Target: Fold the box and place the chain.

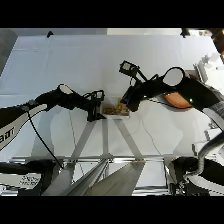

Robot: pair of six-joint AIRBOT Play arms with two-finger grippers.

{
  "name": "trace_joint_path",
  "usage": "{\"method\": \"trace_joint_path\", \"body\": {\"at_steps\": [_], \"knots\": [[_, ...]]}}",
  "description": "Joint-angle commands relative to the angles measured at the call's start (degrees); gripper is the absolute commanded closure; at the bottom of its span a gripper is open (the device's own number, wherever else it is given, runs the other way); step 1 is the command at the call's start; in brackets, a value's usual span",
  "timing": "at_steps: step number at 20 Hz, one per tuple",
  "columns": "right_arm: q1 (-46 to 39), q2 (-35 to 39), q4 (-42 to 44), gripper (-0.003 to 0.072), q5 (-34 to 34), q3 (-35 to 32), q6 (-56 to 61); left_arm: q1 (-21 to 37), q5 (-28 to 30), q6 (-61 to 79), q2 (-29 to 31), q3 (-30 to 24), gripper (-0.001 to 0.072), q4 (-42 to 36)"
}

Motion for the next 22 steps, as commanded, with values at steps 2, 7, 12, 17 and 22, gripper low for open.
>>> {"method": "trace_joint_path", "body": {"at_steps": [2,7,12,17,22], "knots": [[0.04,0.33,-3.56,0.023,-0.09,0.07,2.62,-0.02,0.02,0.02,0.0,-0.02,0.0305,0.02],[-0.85,3.61,-13.92,0.023,0.96,0.07,2.4,-0.02,0.02,0.02,0.0,0.0,0.0305,0.02],[-10.86,3.26,-14.6,0.0231,5.27,0.07,-6.19,-0.02,0.02,0.02,0.0,-0.02,0.0305,0.02],[-16.98,-3.74,-14.56,0.0231,5.27,0.07,-23.65,-0.02,0.02,0.02,0.0,0.0,0.0305,0.02],[-17.46,-15.06,-14.14,0.0231,4.26,0.07,-31.76,-0.02,0.02,0.02,0.0,-0.02,0.0305,0.02]]}}
